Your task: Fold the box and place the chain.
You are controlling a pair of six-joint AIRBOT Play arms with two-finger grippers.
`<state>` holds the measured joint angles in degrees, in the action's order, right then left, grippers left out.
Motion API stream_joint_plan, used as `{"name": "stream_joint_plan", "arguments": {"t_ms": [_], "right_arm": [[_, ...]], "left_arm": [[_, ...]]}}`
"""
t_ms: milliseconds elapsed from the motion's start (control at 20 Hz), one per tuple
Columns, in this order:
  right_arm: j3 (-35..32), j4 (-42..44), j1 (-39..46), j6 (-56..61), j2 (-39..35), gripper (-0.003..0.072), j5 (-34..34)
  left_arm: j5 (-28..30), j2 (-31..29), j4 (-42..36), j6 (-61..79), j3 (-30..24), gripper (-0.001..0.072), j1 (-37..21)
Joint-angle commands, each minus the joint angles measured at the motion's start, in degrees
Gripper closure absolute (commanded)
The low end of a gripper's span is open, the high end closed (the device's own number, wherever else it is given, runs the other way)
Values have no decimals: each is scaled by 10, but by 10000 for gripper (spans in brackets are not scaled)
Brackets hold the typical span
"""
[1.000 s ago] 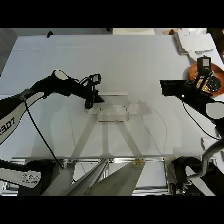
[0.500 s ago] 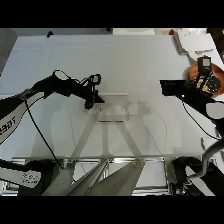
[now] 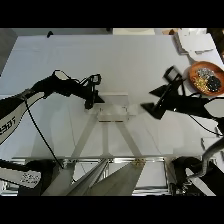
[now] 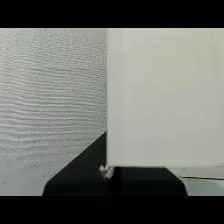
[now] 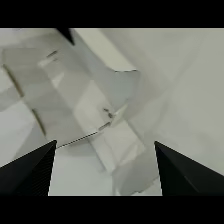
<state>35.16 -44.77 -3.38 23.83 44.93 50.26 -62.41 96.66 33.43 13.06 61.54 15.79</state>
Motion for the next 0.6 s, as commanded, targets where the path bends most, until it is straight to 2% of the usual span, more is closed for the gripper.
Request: {"name": "stream_joint_plan", "arguments": {"t_ms": [0,250,550], "right_arm": [[5,-14,-60,-139,0,-9,72],[5,-133,-105,-173,0,-9,50],[-35,-106,-102,-230,58,-8,-47]], "left_arm": [[0,0,0,0,0,696,0],[0,0,0,0,0,696,0],[0,0,0,0,0,696,0]]}}
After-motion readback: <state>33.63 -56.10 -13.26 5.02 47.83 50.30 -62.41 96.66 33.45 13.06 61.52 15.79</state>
